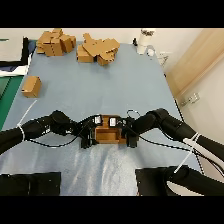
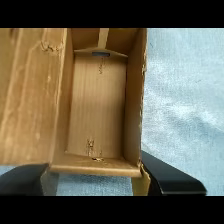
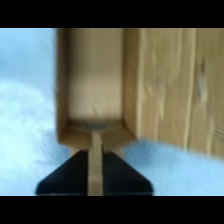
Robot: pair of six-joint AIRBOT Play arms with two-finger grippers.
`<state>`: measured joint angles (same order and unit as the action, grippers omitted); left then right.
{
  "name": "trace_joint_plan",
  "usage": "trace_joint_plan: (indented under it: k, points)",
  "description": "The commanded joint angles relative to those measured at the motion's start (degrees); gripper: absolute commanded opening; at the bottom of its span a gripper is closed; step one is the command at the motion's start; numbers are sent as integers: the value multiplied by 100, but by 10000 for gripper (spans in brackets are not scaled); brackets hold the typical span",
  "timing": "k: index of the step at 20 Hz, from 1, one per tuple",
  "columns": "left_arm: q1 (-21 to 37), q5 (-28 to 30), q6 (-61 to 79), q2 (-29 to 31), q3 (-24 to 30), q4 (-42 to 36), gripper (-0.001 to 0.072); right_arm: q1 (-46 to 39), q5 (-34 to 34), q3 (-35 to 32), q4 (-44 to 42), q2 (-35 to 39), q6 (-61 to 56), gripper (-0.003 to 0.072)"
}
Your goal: Fold the box.
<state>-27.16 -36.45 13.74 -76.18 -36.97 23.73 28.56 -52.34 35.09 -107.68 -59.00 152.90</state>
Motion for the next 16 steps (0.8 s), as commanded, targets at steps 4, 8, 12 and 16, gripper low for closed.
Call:
trace_joint_plan:
  k: [4, 8, 12, 16]
  points:
    - [0, -11, 13, 4, -4, 9, 597, -4, -295, 144, 2149, 675, -4293, 2]
    - [0, -11, 13, 4, -4, 9, 597, -433, -1381, 229, 2855, 962, -7407, 3]
    - [0, -11, 13, 4, -4, 9, 598, -1073, -1401, -168, 2026, 881, -7676, 2]
    - [0, -11, 13, 4, -4, 9, 597, -1130, -522, -739, -92, 678, -6802, 1]
